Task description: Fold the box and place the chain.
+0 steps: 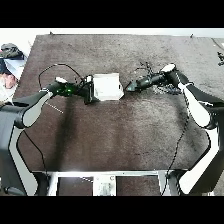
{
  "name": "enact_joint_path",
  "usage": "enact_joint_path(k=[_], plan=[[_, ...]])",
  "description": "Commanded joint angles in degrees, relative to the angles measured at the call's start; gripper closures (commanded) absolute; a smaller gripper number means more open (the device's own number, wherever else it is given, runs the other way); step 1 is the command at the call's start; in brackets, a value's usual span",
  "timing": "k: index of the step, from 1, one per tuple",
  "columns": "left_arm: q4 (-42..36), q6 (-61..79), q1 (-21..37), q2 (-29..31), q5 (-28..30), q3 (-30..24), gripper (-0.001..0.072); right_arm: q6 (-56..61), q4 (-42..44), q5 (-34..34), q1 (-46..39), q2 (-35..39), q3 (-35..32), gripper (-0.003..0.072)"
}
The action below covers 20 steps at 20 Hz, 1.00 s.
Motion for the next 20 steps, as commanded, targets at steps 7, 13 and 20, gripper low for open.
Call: enact_joint_path(k=[7,13,20], plan=[[0.0,0.0,0.0,0.0,0.0,0.0,0.0433,3.8,-6.4,-2.6,5.6,1.0,2.2,0.0181],[0.0,0.0,0.0,0.0,0.0,0.0,0.0433,8.2,-10.8,-2.6,9.0,1.0,6.3,0.0183],[0.0,0.0,0.0,0.0,0.0,0.0,0.0433,12.8,-22.1,-6.6,13.7,1.0,7.2,0.0183]])
